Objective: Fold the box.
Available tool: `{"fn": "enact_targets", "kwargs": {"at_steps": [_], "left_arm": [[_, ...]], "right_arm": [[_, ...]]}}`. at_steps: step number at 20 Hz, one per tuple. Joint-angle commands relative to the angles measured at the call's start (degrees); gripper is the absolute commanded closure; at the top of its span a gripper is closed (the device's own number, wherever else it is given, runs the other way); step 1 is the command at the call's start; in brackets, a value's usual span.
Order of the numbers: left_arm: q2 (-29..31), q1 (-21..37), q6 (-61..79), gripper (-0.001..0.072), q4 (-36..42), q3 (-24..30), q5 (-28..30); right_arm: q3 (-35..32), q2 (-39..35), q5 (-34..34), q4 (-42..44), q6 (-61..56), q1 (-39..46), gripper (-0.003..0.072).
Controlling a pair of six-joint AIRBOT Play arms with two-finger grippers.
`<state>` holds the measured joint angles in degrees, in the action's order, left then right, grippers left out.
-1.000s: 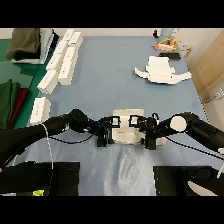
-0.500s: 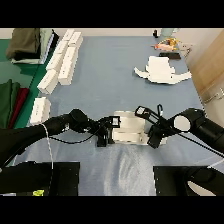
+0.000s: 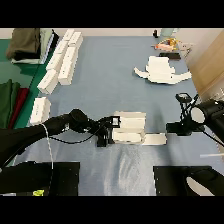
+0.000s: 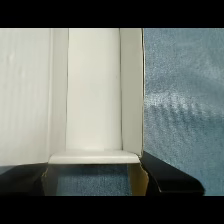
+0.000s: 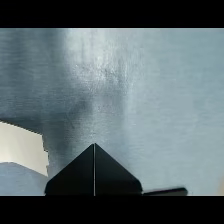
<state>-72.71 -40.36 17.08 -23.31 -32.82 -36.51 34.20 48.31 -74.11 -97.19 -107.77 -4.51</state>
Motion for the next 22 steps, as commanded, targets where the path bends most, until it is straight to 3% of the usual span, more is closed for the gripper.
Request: {"fn": "enact_targets", "kwargs": {"at_steps": [1, 5, 9, 17, 18, 19, 20, 22], "left_arm": [[-0.04, 0.00, 0.00, 0.0287, -0.02, -0.04, 0.02], [-0.04, 0.00, 0.02, 0.0287, -0.02, -0.04, 0.02], [-0.04, 0.00, 0.02, 0.0287, -0.02, -0.04, 0.02], [-0.04, 0.02, 0.02, 0.0287, -0.02, -0.04, 0.02], [-0.04, 0.02, 0.02, 0.0287, -0.02, -0.04, 0.02], [-0.04, 0.02, 0.02, 0.0287, -0.02, -0.04, 0.02], [-0.04, 0.00, 0.02, 0.0287, -0.02, -0.04, 0.02], [-0.04, 0.02, 0.02, 0.0287, -0.02, -0.04, 0.02]], "right_arm": [[-2.62, 4.85, 1.36, 8.79, 1.38, 5.99, 0.0684], [-4.59, 9.62, 1.51, 18.08, 9.38, 5.92, 0.0685], [-4.50, 7.26, 2.95, 31.17, 18.53, 5.92, 0.0685], [-4.37, 0.70, 3.67, 37.35, 22.75, 5.92, 0.0684], [-4.37, 0.20, 3.96, 38.27, 23.52, 5.92, 0.0640], [-4.39, 0.07, 4.13, 39.52, 24.61, 5.92, 0.0464], [-4.39, 0.09, 4.22, 40.87, 25.79, 5.92, 0.0391], [-4.37, 0.09, 4.79, 43.10, 26.60, 5.92, 0.0392]]}}
